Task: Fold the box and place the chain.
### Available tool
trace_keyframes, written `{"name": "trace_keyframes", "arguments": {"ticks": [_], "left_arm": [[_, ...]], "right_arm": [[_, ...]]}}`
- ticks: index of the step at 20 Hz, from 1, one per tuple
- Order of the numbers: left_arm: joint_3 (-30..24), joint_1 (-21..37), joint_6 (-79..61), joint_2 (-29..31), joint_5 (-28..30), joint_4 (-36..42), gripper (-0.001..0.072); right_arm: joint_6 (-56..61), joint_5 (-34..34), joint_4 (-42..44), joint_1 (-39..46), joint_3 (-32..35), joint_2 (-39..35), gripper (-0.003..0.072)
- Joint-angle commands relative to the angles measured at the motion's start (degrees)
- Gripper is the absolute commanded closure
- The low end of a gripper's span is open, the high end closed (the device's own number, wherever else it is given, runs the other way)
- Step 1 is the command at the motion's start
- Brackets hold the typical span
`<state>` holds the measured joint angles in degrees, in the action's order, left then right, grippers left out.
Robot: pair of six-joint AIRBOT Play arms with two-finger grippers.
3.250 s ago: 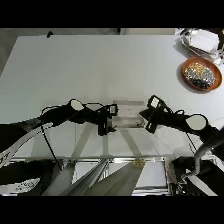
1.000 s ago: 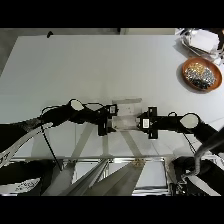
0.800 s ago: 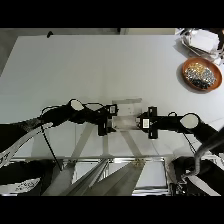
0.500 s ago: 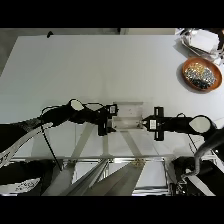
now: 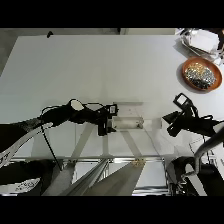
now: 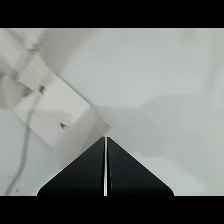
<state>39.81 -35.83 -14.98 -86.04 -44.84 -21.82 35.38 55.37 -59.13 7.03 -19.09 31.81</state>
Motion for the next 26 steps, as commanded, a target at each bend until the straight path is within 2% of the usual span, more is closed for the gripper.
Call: {"name": "trace_keyframes", "arguments": {"ticks": [1,8,12,16,19,20,22,26], "left_arm": [[0.02,0.02,-0.02,0.02,0.02,-0.02,0.0437],[0.02,0.02,-0.02,0.04,0.02,-0.02,0.0437],[0.02,0.02,-0.02,0.04,0.02,-0.02,0.0437],[0.02,0.02,-0.04,0.04,0.02,-0.02,0.0437],[0.02,0.02,-0.02,0.04,0.02,-0.02,0.0437],[0.02,0.02,-0.02,0.04,0.02,-0.02,0.0437],[0.02,0.02,-0.02,0.04,0.02,-0.02,0.0437],[0.02,0.02,-0.02,0.04,0.02,-0.02,0.0437]], "right_arm": [[17.44,-1.07,-5.53,3.21,0.00,3.67,0.0669],[17.33,0.61,4.00,-0.63,-1.73,15.69,0.0670],[17.35,0.66,4.37,-4.83,-1.99,23.39,0.0670],[17.22,0.24,5.70,-5.42,-1.99,26.14,0.0669],[14.58,0.52,11.39,-5.95,-1.99,26.14,0.0669],[13.57,0.63,13.40,-6.45,-2.12,26.12,0.0658],[13.79,0.96,15.06,-7.91,-3.80,26.10,0.0485],[17.33,4.11,14.97,-10.12,-9.20,26.10,0.0486]]}}
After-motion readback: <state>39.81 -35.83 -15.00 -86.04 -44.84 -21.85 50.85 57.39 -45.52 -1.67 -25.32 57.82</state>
